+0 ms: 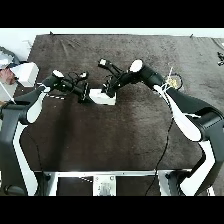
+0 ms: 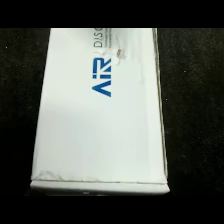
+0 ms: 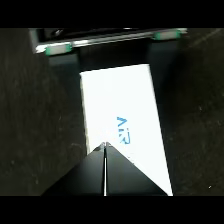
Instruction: Fold the box and place the chain.
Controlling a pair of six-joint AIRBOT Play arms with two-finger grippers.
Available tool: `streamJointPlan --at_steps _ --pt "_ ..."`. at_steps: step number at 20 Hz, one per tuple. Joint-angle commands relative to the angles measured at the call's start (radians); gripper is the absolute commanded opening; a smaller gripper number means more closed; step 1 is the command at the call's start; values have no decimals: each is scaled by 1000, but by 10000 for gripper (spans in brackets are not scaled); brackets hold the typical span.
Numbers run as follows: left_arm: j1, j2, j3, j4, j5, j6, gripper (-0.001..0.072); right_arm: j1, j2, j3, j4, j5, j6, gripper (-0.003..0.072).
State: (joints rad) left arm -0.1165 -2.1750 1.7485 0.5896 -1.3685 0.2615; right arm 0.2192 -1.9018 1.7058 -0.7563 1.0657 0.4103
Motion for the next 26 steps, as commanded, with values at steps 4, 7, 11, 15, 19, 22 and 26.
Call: streamJointPlan --at_steps 4,7,11,15,19,22,26 --pt "0 0 1 1 0 0 370 -34 0 -190 193 -50 -52 -21" --pt "0 1 1 1 0 0 370 -34 0 -231 192 -76 -52 -21" --pt "0 1 1 1 0 0 370 -34 28 -232 247 -76 -86 -21" --pt "0 1 1 1 0 0 370 -34 141 -232 396 -87 -153 -21" --pt "0 1 1 1 -1 0 370 -34 315 -240 352 -76 -57 -22" --pt "0 1 1 1 -1 0 370 -33 482 -350 311 -84 11 -22" --pt "0 0 1 0 -2 0 368 -33 695 -592 311 -142 31 -21"
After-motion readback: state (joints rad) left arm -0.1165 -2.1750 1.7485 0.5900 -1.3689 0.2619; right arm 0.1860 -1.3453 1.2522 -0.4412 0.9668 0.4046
